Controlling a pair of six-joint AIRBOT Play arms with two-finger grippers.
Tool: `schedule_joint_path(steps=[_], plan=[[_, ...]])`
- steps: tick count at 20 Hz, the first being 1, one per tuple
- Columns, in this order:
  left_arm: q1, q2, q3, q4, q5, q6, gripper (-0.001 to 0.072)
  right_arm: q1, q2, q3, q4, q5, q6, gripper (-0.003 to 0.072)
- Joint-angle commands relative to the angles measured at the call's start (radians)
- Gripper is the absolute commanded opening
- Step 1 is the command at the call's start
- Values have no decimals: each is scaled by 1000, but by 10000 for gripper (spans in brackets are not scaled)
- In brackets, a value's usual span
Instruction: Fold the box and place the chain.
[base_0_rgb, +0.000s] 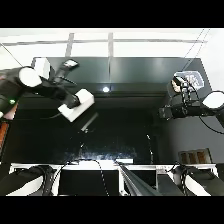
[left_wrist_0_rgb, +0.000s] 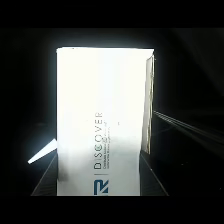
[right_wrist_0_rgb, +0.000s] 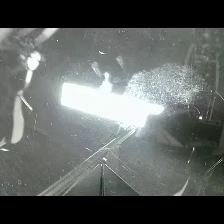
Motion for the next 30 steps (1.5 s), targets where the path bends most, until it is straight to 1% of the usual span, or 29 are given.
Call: schedule_joint_path(steps=[1, 3, 6, 8, 10, 13, 19, 22, 25, 26, 27, 28, 29, 30], plan=[[248, 8, 1, 3, -89, -80, 184, 0, 1, 0, 0, 4, 8, 21], [376, 8, 1, 3, -74, -89, 185, 0, 1, 0, 1, 6, 12, 22], [542, 5, 1, 3, -15, -95, 185, 0, 1, 0, 1, 17, 12, 21], [616, -6, 1, 3, 47, -96, 185, 0, 1, 0, 1, 19, 12, 22], [658, -29, 1, 3, 120, -96, 186, 0, 1, 0, 1, 19, 12, 21], [669, -84, 1, 1, 229, -95, 186, 0, 1, 0, 2, 18, 12, 22], [665, -196, 2, -13, 384, -91, 186, 0, 1, 0, 12, 11, 13, 21], [637, -229, 5, -13, 423, -85, 187, 0, 1, 0, 12, 1, 19, 22], [597, -250, 7, -8, 424, -64, 187, 0, 0, 0, 12, -12, 24, 22], [592, -255, 7, -9, 428, -64, 197, 0, 1, 0, 12, -10, 24, 22], [591, -257, 7, -9, 431, -65, 397, 0, 0, 0, 12, -7, 24, 22], [592, -257, 7, -9, 432, -65, 678, 0, 1, 0, 12, -5, 24, 22], [592, -256, 10, -6, 425, -70, 720, 0, 1, 0, 12, -3, 24, 22], [592, -254, 21, 4, 394, -70, 720, 0, 1, 0, 12, -3, 23, 22]])
